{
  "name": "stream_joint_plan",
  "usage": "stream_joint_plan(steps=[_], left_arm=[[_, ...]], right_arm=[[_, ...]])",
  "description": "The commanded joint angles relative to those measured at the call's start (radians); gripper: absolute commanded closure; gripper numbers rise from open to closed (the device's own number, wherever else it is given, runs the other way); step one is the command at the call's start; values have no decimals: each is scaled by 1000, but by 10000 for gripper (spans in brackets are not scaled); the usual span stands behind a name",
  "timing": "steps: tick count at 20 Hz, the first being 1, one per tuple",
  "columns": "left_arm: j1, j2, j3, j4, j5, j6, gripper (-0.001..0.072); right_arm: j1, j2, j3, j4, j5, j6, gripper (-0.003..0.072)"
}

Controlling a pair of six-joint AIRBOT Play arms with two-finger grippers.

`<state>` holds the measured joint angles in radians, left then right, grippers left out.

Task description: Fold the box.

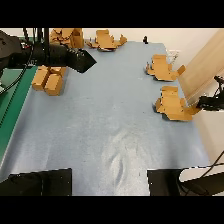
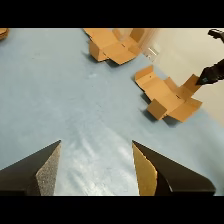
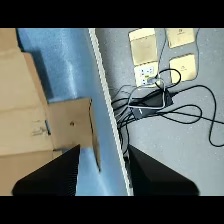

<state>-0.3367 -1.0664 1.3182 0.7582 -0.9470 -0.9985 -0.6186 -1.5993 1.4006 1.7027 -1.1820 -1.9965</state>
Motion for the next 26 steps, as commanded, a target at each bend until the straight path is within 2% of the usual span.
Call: stream_joint_plan(steps=[1,2,3,4,7,10,11,13,16,18,21,23,26], left_arm=[[0,0,0,2,-25,-18,28],[0,0,0,5,-29,-17,28],[0,0,0,6,-31,-16,27],[1,0,0,11,-32,-16,28],[2,0,0,35,-32,-17,28],[28,0,0,35,-46,-42,28],[48,0,0,34,-61,-54,28],[111,0,0,35,-114,-68,28],[223,-3,-16,35,-196,-67,28],[285,-20,-58,35,-200,-63,28],[330,-57,-157,31,-196,-36,27],[332,-88,-214,26,-187,-11,28],[332,-138,-285,-1,-178,46,28]], right_arm=[[5,-84,46,2,81,-31,239],[10,-99,65,21,95,-30,353],[18,-108,81,39,93,-29,549],[31,-108,97,42,64,-29,679],[92,-58,126,68,-88,28,681],[202,86,125,98,-272,128,681],[245,151,124,151,-320,160,681],[334,278,105,294,-324,224,681],[516,430,42,365,-234,372,681],[654,478,-47,372,-139,436,681],[875,492,-182,549,107,425,681],[1000,488,-201,558,259,419,682],[1070,477,-237,557,336,436,682]])
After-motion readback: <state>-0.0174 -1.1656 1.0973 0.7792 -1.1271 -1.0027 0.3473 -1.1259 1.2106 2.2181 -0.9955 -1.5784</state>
